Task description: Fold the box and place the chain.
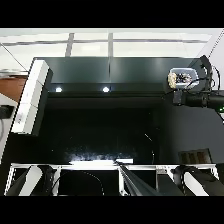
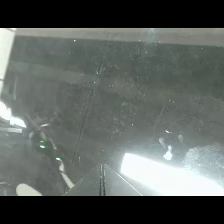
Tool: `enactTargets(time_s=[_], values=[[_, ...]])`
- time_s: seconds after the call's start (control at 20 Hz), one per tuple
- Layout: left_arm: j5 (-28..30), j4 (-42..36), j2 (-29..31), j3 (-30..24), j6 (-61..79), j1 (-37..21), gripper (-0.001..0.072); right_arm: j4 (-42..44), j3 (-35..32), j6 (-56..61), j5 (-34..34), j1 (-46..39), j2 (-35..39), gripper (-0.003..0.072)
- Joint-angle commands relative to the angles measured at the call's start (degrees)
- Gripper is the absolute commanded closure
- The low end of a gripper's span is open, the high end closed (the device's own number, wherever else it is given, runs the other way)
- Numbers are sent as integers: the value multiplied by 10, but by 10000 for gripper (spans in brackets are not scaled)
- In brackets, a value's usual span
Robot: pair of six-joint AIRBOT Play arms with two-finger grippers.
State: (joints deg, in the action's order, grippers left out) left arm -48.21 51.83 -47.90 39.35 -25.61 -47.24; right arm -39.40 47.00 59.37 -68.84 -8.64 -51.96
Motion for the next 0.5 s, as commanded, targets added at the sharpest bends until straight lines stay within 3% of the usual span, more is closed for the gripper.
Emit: enactTargets(time_s=[0.0,0.05,0.1,0.15,0.2,0.25,0.35,0.45], values=[[-31,-62,55,72,-69,18,9,1,1,-2,24,0,0,660],[-40,-111,62,89,-79,37,36,1,1,-7,40,0,0,661],[-50,-152,65,104,-91,63,159,2,2,-7,55,0,0,661],[-62,-181,66,118,-111,98,408,-3,5,-7,65,0,0,660],[-73,-192,66,129,-131,136,565,-15,14,-7,68,0,0,660],[-76,-192,66,133,-158,181,667,-40,32,-6,66,0,0,661],[-69,-173,65,134,-226,283,684,-120,86,26,63,0,0,661],[-54,-85,61,133,-329,395,685,-225,147,83,61,0,0,661]])
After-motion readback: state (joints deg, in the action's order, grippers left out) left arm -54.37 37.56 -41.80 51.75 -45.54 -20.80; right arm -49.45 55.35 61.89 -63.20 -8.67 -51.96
